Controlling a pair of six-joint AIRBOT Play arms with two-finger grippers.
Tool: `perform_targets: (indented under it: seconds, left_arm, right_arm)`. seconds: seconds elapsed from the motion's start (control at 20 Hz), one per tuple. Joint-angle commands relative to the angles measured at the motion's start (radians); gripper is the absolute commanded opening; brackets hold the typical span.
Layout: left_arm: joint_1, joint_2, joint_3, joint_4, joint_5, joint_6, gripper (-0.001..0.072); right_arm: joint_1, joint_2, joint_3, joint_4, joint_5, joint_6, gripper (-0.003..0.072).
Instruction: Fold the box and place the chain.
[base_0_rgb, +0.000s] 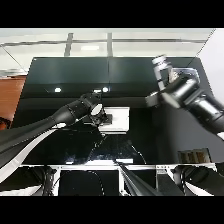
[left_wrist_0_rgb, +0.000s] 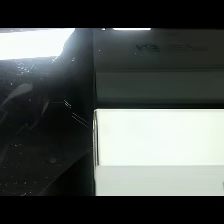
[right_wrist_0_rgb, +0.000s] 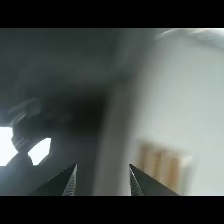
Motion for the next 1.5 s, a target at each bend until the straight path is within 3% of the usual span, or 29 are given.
perform_targets:
  seconds: [0.0,0.05,0.25,0.4,0.6,0.65,0.7,1.2,1.25,1.35,1.4,1.45]
  left_arm:
    - [0.001,0.0,0.001,0.0,0.0,-0.001,0.0027]
    - [0.001,0.0,0.001,0.0,0.0,-0.001,0.0027]
    - [0.001,0.0,0.001,0.0,0.0,-0.001,0.0027]
    - [0.001,0.0,0.001,0.001,0.0,-0.001,0.0027]
    - [0.001,0.0,0.001,0.001,0.0,-0.001,0.0027]
    - [0.001,0.0,0.001,0.002,0.0,-0.001,0.0027]
    - [0.001,0.0,0.001,0.005,0.0,0.0,0.0027]
    - [0.001,0.0,0.001,0.005,0.0,-0.001,0.0027]
    - [0.001,0.0,0.001,0.005,0.0,0.0,0.0027]
    - [0.001,0.0,0.001,0.005,0.0,0.0,0.0027]
    - [0.001,0.0,0.001,0.005,0.0,-0.001,0.0027]
    - [0.001,0.0,0.001,0.005,0.0,-0.001,0.0028]
  right_arm:
    - [-0.237,0.029,-0.066,-0.165,-0.227,0.007,0.068]
    - [-0.331,0.004,-0.085,-0.076,-0.313,0.012,0.0716]
    - [-0.634,-0.173,-0.024,0.411,-0.553,-0.034,0.0715]
    - [-0.665,-0.372,0.204,0.436,-0.489,-0.04,0.0715]
    - [-0.73,-0.668,0.586,0.561,-0.248,0.103,0.0689]
    - [-0.745,-0.724,0.652,0.601,-0.218,0.103,0.0564]
    - [-0.756,-0.764,0.692,0.618,-0.198,0.109,0.0547]
    - [-0.787,-0.901,0.727,0.773,-0.252,0.15,0.0537]
    - [-0.787,-0.906,0.727,0.795,-0.261,0.129,0.0458]
    - [-0.788,-0.904,0.73,0.798,-0.264,0.079,0.0156]
    - [-0.789,-0.903,0.739,0.796,-0.25,0.054,0.0076]
    - [-0.789,-0.903,0.755,0.79,-0.228,0.03,0.0053]
